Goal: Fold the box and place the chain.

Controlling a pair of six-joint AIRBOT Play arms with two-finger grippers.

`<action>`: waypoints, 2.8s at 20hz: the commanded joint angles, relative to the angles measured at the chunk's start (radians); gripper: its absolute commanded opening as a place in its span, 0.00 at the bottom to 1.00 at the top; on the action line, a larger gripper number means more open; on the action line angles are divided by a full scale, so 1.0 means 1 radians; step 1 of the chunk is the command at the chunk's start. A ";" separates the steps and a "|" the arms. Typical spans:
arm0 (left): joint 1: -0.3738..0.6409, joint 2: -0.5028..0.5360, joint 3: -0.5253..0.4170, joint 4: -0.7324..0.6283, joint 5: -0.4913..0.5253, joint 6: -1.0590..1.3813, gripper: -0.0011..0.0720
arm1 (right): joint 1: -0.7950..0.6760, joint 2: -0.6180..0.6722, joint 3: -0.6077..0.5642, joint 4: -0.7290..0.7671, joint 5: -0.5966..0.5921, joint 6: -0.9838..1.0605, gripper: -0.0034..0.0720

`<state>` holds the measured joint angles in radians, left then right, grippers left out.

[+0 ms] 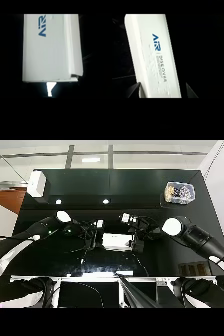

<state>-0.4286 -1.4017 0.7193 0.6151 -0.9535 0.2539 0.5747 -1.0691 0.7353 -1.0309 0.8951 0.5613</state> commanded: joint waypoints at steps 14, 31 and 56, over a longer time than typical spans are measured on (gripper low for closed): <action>0.000 -0.001 0.000 0.001 0.000 0.001 0.71 | 0.022 0.000 0.000 0.010 0.040 0.003 0.53; 0.000 -0.001 0.000 0.001 0.000 0.001 0.71 | 0.022 -0.001 -0.017 0.010 0.065 0.007 0.44; 0.000 -0.001 0.000 0.001 0.000 0.001 0.71 | -0.131 -0.103 -0.080 0.497 0.099 0.635 0.10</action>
<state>-0.4286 -1.4017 0.7193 0.6159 -0.9535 0.2543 0.4461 -1.1217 0.6888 -0.6067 1.0340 1.1587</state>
